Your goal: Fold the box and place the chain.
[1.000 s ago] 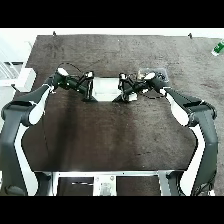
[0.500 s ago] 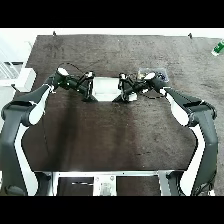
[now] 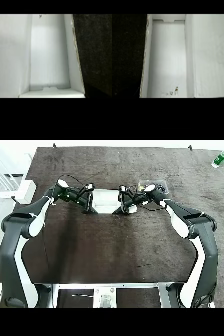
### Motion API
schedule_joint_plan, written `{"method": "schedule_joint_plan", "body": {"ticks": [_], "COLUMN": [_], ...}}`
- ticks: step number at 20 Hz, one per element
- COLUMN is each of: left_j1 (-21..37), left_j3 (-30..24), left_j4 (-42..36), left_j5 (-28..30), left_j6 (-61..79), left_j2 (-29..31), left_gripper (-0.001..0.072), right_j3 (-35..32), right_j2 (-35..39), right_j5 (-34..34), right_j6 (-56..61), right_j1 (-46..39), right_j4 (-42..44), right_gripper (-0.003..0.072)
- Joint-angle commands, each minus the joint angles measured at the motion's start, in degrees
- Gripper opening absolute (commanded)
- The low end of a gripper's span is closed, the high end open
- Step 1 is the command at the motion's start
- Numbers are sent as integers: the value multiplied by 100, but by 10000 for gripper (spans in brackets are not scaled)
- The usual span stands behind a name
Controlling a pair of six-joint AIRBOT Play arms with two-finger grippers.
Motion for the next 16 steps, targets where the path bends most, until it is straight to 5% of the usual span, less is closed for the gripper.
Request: {"method": "schedule_joint_plan", "body": {"ticks": [1,16], "left_j1": [0,4], "left_j3": [2,0], "left_j4": [2,-61], "left_j5": [24,35], "left_j6": [-39,-35], "left_j2": [-2,-2], "left_gripper": [489,489], "right_j3": [2,2], "right_j2": [0,0], "right_j5": [-2,-2], "right_j6": [-2,-2], "right_j1": [2,2], "right_j4": [0,0], "right_gripper": [429,429]}}
